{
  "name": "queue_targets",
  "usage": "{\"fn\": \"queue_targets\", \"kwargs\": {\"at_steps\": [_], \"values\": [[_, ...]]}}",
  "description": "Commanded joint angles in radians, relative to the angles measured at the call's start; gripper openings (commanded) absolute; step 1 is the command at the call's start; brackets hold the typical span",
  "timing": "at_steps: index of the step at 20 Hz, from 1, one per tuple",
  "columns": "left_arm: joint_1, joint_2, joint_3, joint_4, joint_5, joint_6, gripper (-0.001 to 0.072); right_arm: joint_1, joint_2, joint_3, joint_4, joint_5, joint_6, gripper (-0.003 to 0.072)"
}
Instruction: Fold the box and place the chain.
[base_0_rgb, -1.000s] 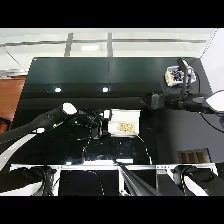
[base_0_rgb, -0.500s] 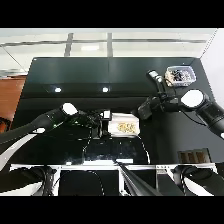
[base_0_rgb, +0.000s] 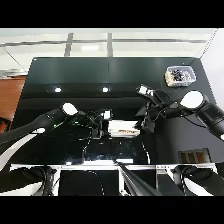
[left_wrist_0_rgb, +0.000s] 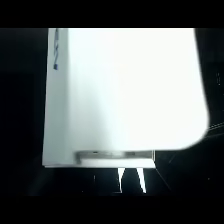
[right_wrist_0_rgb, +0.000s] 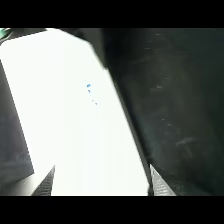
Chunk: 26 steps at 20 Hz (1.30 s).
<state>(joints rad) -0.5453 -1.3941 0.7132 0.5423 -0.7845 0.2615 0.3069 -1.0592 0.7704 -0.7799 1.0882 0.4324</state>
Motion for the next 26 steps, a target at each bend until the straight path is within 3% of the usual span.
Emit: {"fn": "queue_targets", "kwargs": {"at_steps": [1,9,10,11,13,14,23,24,26], "values": [[-0.001,-0.001,0.0,0.0,-0.001,0.0,0.0341,0.006,0.001,-0.052,0.046,-0.027,-0.158,0.072],[-0.001,-0.001,0.0,0.0,-0.002,0.0,0.0341,0.027,0.0,-0.075,0.02,-0.074,-0.179,0.072],[-0.001,-0.001,0.0,0.0,-0.002,0.0,0.0341,0.027,0.001,-0.075,0.02,-0.076,-0.179,0.0571],[-0.001,-0.001,0.0,0.0,-0.002,0.0,0.0341,0.027,0.0,-0.075,0.019,-0.067,-0.179,0.0347],[-0.001,-0.001,0.0,0.0,-0.002,0.0,0.0341,0.027,0.0,-0.075,0.019,-0.051,-0.179,0.0275],[-0.001,-0.001,0.0,0.0,-0.002,0.0,0.0341,0.027,0.0,-0.075,0.019,-0.043,-0.179,0.0111],[-0.001,-0.001,0.0,0.0,-0.002,0.0,0.0341,0.028,0.0,-0.075,0.016,-0.014,-0.167,0.0113],[-0.001,-0.001,0.0,0.0,-0.002,0.0,0.0341,0.027,0.0,-0.075,0.011,-0.015,-0.167,0.0149],[-0.001,-0.001,0.0,0.0,-0.002,0.0,0.0341,0.027,0.0,-0.075,0.001,-0.015,-0.167,0.0149]]}}
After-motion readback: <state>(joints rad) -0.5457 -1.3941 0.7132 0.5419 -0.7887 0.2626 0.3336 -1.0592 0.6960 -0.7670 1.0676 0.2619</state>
